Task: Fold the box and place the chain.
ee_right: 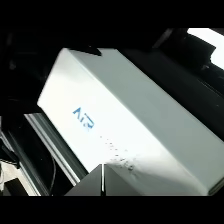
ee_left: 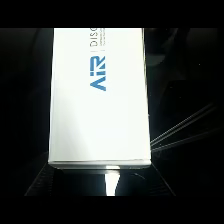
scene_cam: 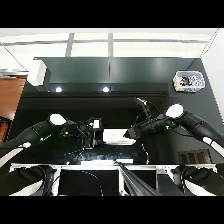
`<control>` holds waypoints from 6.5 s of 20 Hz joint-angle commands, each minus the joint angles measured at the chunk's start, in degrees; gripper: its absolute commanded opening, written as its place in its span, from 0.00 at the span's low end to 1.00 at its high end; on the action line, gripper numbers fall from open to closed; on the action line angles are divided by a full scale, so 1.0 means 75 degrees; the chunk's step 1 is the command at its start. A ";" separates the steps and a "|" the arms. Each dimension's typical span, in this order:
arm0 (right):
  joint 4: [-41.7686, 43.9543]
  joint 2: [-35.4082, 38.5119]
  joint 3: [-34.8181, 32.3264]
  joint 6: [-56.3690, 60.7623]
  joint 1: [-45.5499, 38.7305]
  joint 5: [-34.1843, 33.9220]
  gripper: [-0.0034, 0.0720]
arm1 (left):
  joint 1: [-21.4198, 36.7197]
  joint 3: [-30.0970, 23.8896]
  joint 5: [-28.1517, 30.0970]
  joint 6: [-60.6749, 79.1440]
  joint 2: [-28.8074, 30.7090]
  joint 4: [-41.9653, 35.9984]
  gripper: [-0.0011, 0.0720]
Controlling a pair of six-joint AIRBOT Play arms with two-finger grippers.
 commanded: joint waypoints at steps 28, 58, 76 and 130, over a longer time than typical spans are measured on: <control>-0.2632 0.2474 0.0976 0.0667 -0.4217 0.2366 0.06 | -0.0501 0.1055 -0.0562 -0.3552 0.1011 0.1577 0.99; -0.2565 0.2474 0.0976 0.0670 -0.4211 0.2040 0.06 | -0.2739 0.2416 0.1212 -0.4922 -0.1448 0.3057 0.99; -0.2567 0.2474 0.0976 0.0720 -0.4211 0.2043 0.06 | 0.4336 0.2422 -0.2495 -1.1433 0.0854 0.7487 0.36; -0.4558 0.3127 0.0210 0.0831 -0.3381 -0.2754 0.06 | 0.3622 0.0385 -0.0338 -1.1774 0.4211 0.4843 0.05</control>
